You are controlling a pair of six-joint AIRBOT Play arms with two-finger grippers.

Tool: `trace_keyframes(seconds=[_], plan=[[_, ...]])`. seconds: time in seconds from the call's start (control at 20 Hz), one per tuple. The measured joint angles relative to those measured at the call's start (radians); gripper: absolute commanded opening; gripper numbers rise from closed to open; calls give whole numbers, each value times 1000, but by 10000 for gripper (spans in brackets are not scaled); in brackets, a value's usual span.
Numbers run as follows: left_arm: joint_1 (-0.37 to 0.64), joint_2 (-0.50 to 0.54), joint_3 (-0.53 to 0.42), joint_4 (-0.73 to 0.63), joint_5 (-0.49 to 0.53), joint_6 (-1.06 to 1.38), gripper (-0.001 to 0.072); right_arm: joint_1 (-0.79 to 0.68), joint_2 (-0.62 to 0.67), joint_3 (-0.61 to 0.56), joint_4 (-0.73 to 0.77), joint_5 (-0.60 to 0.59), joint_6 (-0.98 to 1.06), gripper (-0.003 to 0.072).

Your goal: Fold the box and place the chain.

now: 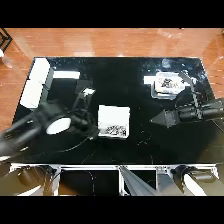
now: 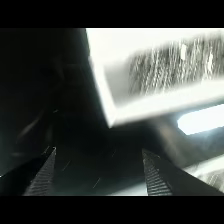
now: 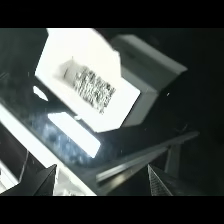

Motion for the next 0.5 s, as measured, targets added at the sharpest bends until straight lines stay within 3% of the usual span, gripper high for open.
trace_keyframes(seconds=[0.25,0.5], plan=[[167,209,-84,9,-101,139,643,74,-79,67,-4,-126,100,712],[489,259,-193,-182,17,303,641,206,-367,307,-101,-204,163,712]])
